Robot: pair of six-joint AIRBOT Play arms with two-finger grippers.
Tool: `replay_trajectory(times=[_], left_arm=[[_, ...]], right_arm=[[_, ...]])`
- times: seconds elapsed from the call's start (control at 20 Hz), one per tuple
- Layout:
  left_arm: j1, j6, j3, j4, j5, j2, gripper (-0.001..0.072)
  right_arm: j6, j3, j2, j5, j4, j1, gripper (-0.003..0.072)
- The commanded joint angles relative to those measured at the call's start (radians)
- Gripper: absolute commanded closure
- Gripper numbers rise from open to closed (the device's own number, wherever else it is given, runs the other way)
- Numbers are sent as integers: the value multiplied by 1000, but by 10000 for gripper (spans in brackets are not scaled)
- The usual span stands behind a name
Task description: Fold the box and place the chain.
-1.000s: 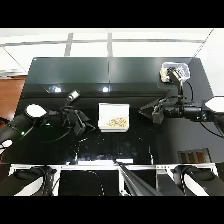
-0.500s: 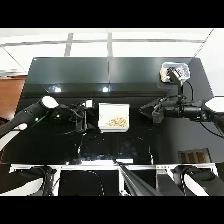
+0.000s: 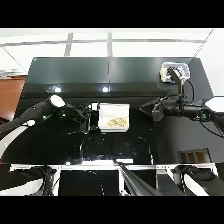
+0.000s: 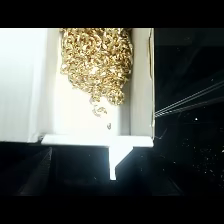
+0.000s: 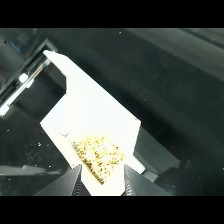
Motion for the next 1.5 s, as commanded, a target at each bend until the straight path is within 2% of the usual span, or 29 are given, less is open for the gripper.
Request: replay_trajectory(times=[0.0,0.2,0.4,0.6,0.85,1.0,1.4,1.45], left_arm=[[-25,5,5,-8,8,-21,1],[-63,4,8,-9,76,-34,0],[-65,2,12,-4,93,-40,1],[-33,-3,31,-2,57,-54,1],[-53,19,54,-6,51,-71,1],[-54,29,55,-62,50,-71,1],[-97,31,55,-49,33,-71,3],[-101,31,55,-49,29,-71,50]], right_arm=[[0,0,1,-27,0,0,379],[0,0,0,-26,0,0,379],[0,0,0,-26,0,0,379],[0,0,0,-28,0,2,379],[0,0,0,-28,0,2,379],[0,0,0,-29,0,2,379],[0,0,0,-64,-1,1,379],[0,0,-2,-80,0,2,379]])
